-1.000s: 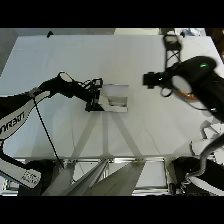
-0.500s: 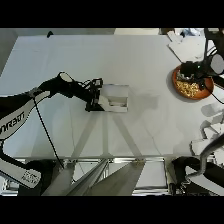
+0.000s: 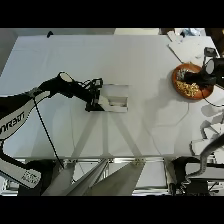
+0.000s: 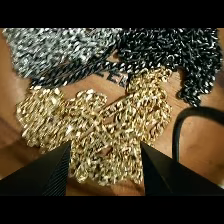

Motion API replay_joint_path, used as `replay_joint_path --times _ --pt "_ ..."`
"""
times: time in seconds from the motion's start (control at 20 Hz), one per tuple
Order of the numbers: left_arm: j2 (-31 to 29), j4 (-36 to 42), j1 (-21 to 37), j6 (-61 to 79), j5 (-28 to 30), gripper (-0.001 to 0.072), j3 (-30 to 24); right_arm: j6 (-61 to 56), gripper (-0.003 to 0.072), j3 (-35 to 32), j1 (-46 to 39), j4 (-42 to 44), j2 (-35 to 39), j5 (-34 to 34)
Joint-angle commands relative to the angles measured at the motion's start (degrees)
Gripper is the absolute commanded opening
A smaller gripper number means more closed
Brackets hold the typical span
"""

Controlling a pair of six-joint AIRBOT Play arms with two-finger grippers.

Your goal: Fold the box and place the chain.

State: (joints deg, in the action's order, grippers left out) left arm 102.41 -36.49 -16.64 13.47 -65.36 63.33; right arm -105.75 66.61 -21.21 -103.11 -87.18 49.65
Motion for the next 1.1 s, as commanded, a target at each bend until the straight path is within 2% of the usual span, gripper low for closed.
replay_joint_path --times 0.0,0.15,0.25,0.4,0.5,0.55,0.8,1.05 --pt "0.0 0.0 0.0 0.0 0.0 0.0211 0.0 0.2 0.0481 0.0 -3.2 2.5 -5.0 -3.5" --pt "0.0 0.0 0.0 0.0 0.0 0.0211 0.0 0.1 0.0477 0.0 -3.6 2.6 -6.9 -3.7" --pt "0.0 0.0 0.0 0.0 0.0 0.0211 0.0 0.2 0.0425 0.0 -3.5 3.2 -7.2 -4.0" --pt "0.0 0.0 0.0 0.0 0.0 0.0211 0.0 0.2 0.0226 0.1 -3.5 4.4 -7.2 -1.8" --pt "0.0 0.0 0.0 0.0 0.0 0.0211 0.0 0.3 0.0031 0.3 -3.5 4.6 -6.8 0.3" --pt "0.0 0.0 0.0 0.0 0.0 0.0211 0.0 1.0 0.0013 0.3 -3.5 4.6 -6.2 0.9" --pt "0.0 0.0 0.0 0.0 0.0 0.0211 0.0 6.6 0.0013 0.3 -3.5 4.6 1.9 1.1" --pt "0.0 0.0 0.0 0.0 0.0 0.0211 0.0 11.3 0.0013 0.3 -3.5 5.3 11.6 7.0"
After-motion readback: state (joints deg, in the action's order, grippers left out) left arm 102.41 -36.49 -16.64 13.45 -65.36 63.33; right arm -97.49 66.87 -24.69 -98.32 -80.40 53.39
